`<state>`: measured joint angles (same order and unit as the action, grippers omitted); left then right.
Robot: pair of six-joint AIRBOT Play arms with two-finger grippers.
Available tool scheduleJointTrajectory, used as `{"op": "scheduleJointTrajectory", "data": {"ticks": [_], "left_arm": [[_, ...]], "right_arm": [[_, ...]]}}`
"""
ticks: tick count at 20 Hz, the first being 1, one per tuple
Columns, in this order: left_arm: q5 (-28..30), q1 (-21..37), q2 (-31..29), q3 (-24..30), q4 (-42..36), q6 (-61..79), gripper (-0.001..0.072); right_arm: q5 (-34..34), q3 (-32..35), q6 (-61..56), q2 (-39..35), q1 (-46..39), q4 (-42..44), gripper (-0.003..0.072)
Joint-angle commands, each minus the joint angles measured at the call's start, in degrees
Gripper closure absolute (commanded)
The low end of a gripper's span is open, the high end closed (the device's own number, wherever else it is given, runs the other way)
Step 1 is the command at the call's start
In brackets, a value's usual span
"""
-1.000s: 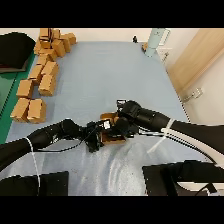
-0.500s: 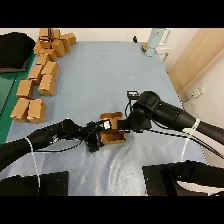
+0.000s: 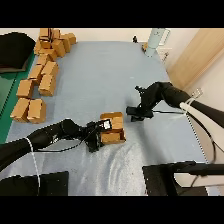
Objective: Fold the box.
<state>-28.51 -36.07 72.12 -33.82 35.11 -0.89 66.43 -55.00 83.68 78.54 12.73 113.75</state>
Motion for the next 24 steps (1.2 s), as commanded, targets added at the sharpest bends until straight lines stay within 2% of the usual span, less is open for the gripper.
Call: {"op": "scheduleJointTrajectory", "data": {"ticks": [1, 3, 4, 8, 10, 13, 16, 19, 24], "left_arm": [[0.0, -0.02, 0.02, -0.04, 0.02, 0.0, 0.0257], [0.02, -0.02, 0.02, -0.04, 0.02, 0.0, 0.0257], [0.0, -0.02, 0.02, -0.04, 0.02, -0.02, 0.0258], [0.0, -0.02, 0.02, -0.04, 0.02, 0.0, 0.0257], [-0.02, -0.02, 0.02, -0.04, 0.02, 0.0, 0.0257], [0.02, -0.02, 0.02, -0.04, 0.02, 0.0, 0.0257], [0.0, -0.02, 0.02, -0.04, 0.02, 0.0, 0.0257], [0.0, -0.02, 0.02, -0.04, 0.02, 0.0, 0.0257], [0.0, -0.02, 0.02, -0.04, 0.02, 0.0, 0.0257]], "right_arm": [[6.34, -3.58, 29.99, 11.47, -11.56, 33.86, 0.0683], [15.8, -6.99, 38.29, 17.18, -11.67, 41.62, 0.0684], [17.22, -8.15, 38.97, 18.69, -10.73, 42.03, 0.0683], [20.0, -8.13, 45.62, 17.84, -4.76, 40.5, 0.0683], [18.95, -6.1, 47.45, 14.64, -0.74, 38.16, 0.0683], [11.65, 0.26, 50.23, 6.73, 4.68, 32.85, 0.0683], [1.11, 7.69, 51.74, -1.99, 7.45, 27.28, 0.0683], [-8.85, 14.49, 53.62, -9.6, 10.45, 25.24, 0.0683], [-20.76, 19.76, 54.84, -18.75, 17.7, 18.8, 0.0682]]}}
